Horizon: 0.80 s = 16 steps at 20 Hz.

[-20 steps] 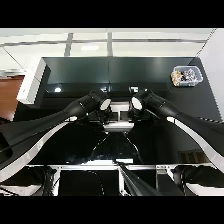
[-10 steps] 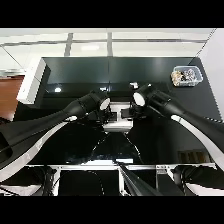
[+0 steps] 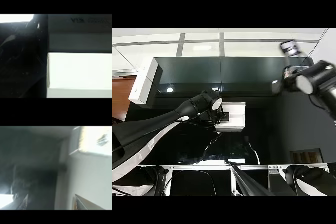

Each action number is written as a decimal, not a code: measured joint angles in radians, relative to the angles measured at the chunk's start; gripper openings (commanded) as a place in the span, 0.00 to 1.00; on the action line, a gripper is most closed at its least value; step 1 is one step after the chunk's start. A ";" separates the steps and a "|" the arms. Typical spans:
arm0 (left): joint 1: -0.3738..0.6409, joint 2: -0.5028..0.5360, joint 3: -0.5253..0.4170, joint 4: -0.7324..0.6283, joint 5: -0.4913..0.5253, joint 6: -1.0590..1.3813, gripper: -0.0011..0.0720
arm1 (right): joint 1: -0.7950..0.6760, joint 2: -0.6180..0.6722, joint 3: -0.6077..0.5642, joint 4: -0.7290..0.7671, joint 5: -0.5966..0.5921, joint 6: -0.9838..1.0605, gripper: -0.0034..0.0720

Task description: Fold the box and place the chain.

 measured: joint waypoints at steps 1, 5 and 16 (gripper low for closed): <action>0.000 0.000 0.000 0.000 0.000 0.000 0.06 | -0.068 -0.014 -0.005 -0.002 -0.055 0.000 1.00; 0.000 0.000 0.000 0.000 0.000 0.000 0.06 | -0.328 -0.183 0.036 0.130 -0.196 0.011 1.00; 0.000 0.000 0.000 0.000 0.003 0.003 0.06 | -0.596 -0.860 0.773 0.335 -0.003 0.094 0.99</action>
